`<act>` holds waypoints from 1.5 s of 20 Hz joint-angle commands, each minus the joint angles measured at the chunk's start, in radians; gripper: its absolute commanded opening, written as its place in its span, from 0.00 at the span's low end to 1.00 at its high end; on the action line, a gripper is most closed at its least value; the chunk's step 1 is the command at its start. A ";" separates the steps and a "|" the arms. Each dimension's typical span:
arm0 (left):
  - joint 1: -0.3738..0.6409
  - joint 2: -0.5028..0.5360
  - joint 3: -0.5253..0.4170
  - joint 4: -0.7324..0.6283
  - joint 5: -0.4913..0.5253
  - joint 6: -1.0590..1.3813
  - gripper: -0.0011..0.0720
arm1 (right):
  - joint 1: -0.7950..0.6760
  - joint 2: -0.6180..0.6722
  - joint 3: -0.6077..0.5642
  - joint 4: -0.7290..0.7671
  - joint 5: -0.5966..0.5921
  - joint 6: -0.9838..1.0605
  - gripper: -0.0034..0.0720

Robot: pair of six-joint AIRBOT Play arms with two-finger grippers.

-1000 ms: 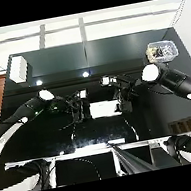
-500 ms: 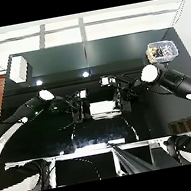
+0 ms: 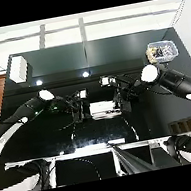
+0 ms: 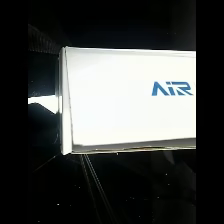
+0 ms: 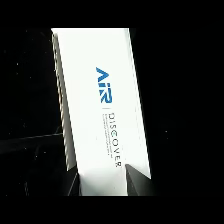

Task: Fold the box and place the chain.

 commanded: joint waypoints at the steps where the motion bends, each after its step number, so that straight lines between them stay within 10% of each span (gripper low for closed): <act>1: 0.000 -0.001 0.001 0.000 0.000 0.000 0.41 | 0.001 -0.001 -0.002 0.000 0.006 0.000 0.44; 25: 0.000 -0.001 0.001 0.000 0.000 0.000 0.41 | 0.002 0.004 -0.056 0.019 -0.010 0.001 0.56; 30: 0.000 -0.001 0.001 0.000 -0.002 0.000 0.41 | -0.038 0.130 -0.035 0.030 0.021 0.364 0.53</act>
